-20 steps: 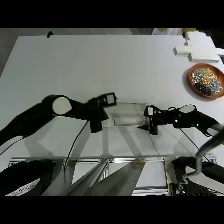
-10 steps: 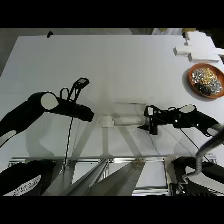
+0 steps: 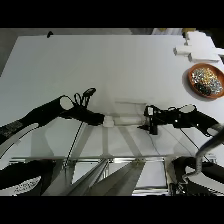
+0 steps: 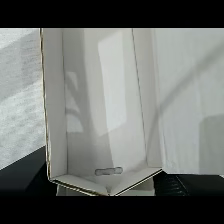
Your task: Fold the box and place the chain.
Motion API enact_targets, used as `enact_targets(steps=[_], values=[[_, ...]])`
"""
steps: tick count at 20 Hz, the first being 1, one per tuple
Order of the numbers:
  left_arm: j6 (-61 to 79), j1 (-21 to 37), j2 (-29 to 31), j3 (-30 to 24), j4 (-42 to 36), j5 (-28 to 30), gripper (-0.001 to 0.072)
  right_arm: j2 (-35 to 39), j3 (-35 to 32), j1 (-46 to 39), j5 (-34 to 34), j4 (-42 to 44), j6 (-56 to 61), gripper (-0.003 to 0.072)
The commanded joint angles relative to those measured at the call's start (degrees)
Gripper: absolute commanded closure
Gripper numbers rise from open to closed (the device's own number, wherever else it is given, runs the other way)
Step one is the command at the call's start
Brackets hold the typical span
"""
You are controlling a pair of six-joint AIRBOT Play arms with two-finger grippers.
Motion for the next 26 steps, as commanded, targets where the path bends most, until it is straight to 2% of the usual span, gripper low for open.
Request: enact_targets(steps=[1, 4, 6, 12, 13, 14, 21, 25, 26], values=[[0.2, -1.6, -0.2, 0.4, -4.0, 0.8, 0.0705, 0.0, 0.0, 0.0, 0.0, 0.0, 0.0, 0.0288], [0.2, -2.7, 1.7, 2.0, -5.3, 0.8, 0.0694, 0.0, 0.0, 0.0, 0.0, 0.0, 0.0, 0.0288], [0.2, -3.8, 2.1, 3.1, -6.0, 0.7, 0.0620, 0.0, 0.0, 0.0, 0.0, 0.0, 0.0, 0.0288], [0.0, -6.2, 2.1, 5.7, -6.2, 0.5, 0.0619, 0.0, 0.0, 0.0, 0.0, 0.0, 0.0, 0.0288], [-0.1, -6.2, 2.1, 5.8, -6.1, 0.5, 0.0599, 0.0, 0.0, 0.0, 0.0, 0.0, 0.0, 0.0288], [-0.5, -6.2, 2.2, 5.8, -5.7, 0.4, 0.0552, 0.0, 0.0, 0.0, 0.0, 0.0, 0.0, 0.0288], [-7.2, -4.3, 2.5, 5.8, 1.7, -2.0, 0.0553, 0.0, 0.0, 0.0, 0.0, 0.0, 0.0, 0.0288], [-9.3, -2.8, 5.2, 5.8, 4.0, -3.1, 0.0544, 0.0, 0.0, 0.0, 0.0, 0.0, 0.0, 0.0288], [-9.3, -2.8, 5.6, 5.8, 4.0, -3.4, 0.0482, 0.0, 0.0, 0.0, 0.0, 0.0, 0.0, 0.0288]])
